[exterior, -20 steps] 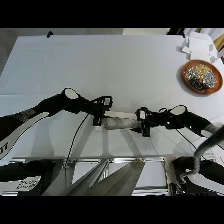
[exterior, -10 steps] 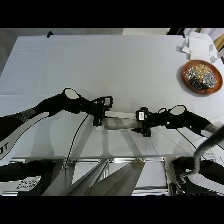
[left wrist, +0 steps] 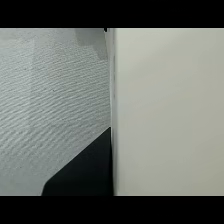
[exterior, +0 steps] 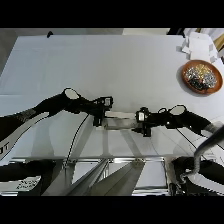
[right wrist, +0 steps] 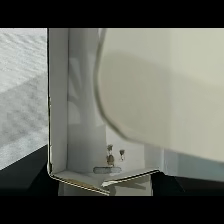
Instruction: Fold the box and place the chain.
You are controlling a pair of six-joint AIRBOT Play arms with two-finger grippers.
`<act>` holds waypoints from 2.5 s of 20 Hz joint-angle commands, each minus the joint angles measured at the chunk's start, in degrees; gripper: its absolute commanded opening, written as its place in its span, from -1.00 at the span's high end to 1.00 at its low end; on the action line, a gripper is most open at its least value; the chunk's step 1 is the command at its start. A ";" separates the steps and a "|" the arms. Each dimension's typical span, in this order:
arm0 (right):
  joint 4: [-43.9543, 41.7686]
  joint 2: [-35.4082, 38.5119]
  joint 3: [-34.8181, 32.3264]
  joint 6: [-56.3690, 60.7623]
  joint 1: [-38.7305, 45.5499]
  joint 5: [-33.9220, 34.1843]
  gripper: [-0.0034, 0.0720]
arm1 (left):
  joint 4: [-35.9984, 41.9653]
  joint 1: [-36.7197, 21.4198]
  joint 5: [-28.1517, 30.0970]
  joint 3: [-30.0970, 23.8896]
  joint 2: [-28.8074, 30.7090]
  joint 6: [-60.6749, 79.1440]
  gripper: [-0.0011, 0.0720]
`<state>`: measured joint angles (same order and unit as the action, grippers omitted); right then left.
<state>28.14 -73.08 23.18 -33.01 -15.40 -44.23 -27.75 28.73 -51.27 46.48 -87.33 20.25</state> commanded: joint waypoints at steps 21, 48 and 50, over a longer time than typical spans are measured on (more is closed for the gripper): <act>-8.92 0.24 -0.02 -0.50 0.04 -1.90 -0.92 | -0.02 -0.07 0.02 0.07 0.02 0.04 0.94; -8.50 -0.50 -0.07 -0.46 0.04 1.55 -0.08 | -0.02 -0.07 0.02 0.07 0.02 0.04 0.94; -8.48 -0.50 -0.07 -0.46 0.07 1.66 -0.02 | -0.02 -0.07 0.02 0.07 0.02 0.04 0.94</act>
<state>19.64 -73.54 23.14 -33.43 -15.40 -44.05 -27.75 28.67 -51.27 46.48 -87.35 20.32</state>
